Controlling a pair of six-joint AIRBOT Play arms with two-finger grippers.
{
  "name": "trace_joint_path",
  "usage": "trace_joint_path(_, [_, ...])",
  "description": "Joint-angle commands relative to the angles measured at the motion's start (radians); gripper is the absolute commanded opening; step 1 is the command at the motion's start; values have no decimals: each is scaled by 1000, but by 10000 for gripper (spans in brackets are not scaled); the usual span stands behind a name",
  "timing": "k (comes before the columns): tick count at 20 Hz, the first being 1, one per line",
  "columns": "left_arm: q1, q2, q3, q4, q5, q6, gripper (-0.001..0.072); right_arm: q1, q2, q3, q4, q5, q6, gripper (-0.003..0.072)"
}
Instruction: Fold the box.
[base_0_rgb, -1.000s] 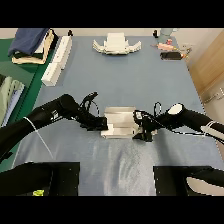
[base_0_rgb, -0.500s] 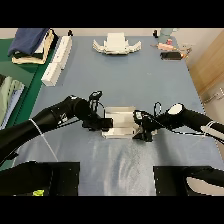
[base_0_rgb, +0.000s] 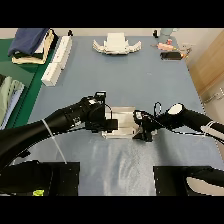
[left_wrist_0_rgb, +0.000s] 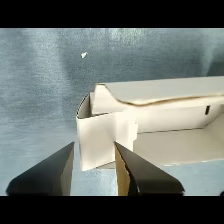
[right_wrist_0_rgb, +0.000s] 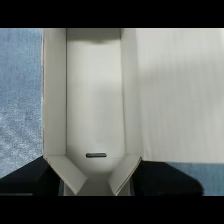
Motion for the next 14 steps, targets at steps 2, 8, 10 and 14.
trace_joint_path(2, [-52, -92, 82, 56, -102, -74, 353, 0, 0, 0, 0, 0, 0, 562])
trace_joint_path(8, [-52, -161, 139, 93, -113, -91, 342, 0, 0, 0, 0, 0, 0, 562])
trace_joint_path(10, [-53, -191, 167, 97, -124, -90, 343, 0, 0, 0, 0, 0, 0, 562])
trace_joint_path(14, [-60, -237, 208, 116, -172, -87, 341, 0, 0, 0, 0, 0, 0, 562])
